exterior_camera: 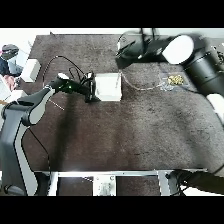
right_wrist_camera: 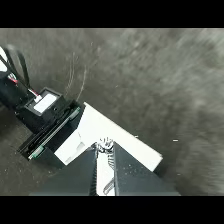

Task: Fold the box and place the chain.

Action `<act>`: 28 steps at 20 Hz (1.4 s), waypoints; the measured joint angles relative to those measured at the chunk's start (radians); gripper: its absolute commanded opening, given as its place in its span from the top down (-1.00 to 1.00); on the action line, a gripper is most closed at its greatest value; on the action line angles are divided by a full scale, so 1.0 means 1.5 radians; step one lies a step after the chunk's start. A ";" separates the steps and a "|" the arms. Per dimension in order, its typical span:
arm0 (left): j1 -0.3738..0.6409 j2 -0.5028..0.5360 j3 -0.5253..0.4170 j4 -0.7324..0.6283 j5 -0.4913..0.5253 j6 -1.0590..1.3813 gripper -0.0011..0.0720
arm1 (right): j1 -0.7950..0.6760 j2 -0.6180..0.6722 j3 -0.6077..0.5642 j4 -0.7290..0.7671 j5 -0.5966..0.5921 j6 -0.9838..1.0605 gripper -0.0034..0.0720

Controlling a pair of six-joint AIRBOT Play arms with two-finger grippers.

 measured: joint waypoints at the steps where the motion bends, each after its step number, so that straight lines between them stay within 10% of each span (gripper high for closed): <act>1: 0.000 0.000 0.000 0.000 0.000 0.000 -0.17 | 0.003 -0.015 -0.020 0.008 -0.034 0.001 0.89; 5: 0.000 0.000 0.000 0.000 0.000 0.000 -0.17 | 0.009 -0.078 -0.060 0.047 -0.122 0.002 0.73; 6: 0.000 0.000 0.000 0.000 0.000 0.000 -0.17 | 0.009 -0.091 -0.064 0.056 -0.130 0.002 0.01; 16: 0.000 0.000 0.000 0.000 0.000 0.000 -0.17 | -0.157 -0.096 -0.140 0.052 -0.034 0.094 0.16; 19: 0.000 0.000 0.000 0.000 0.000 0.000 -0.17 | -0.258 -0.081 -0.207 0.048 -0.031 0.165 -0.25; 28: 0.000 0.000 0.000 0.000 0.000 0.000 -0.17 | -0.357 -0.137 -0.295 0.154 -0.207 0.262 -0.17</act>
